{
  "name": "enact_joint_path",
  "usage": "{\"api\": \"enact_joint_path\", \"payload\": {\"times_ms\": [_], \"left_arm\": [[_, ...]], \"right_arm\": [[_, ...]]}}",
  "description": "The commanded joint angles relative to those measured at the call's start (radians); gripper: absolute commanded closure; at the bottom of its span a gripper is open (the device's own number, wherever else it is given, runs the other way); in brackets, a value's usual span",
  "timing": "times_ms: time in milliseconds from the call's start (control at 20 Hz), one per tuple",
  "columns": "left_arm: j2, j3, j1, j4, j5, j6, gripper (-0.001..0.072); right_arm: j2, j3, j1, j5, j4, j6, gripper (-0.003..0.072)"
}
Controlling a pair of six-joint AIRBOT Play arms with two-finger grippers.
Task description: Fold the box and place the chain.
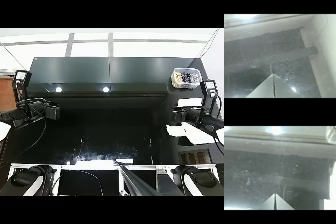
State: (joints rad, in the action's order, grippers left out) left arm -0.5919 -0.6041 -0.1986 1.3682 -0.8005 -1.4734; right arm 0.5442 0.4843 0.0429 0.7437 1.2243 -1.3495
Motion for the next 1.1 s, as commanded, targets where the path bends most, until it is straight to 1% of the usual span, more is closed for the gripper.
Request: {"api": "enact_joint_path", "payload": {"times_ms": [0,650,700,850,900,1050], "left_arm": [[0.000,0.000,0.001,0.000,0.000,0.000,0.0684],[0.000,0.000,0.001,0.000,0.000,0.000,0.0684],[0.000,0.000,0.001,0.000,0.014,0.000,0.0684],[-0.006,0.000,0.000,-0.018,0.157,0.000,0.0684],[-0.008,0.000,0.000,-0.045,0.179,0.000,0.0684],[-0.008,0.000,0.000,-0.069,0.182,0.000,0.0684]], "right_arm": [[-0.001,0.000,0.001,0.000,0.000,0.000,0.0672],[-0.001,0.000,0.001,0.000,0.000,0.000,0.0672],[-0.001,0.000,0.001,0.000,0.000,0.000,0.0672],[-0.001,0.000,0.001,0.000,0.000,0.000,0.0672],[-0.001,0.000,0.001,0.000,0.000,0.000,0.0672],[-0.001,0.000,0.001,-0.001,-0.001,0.000,0.0672]]}}
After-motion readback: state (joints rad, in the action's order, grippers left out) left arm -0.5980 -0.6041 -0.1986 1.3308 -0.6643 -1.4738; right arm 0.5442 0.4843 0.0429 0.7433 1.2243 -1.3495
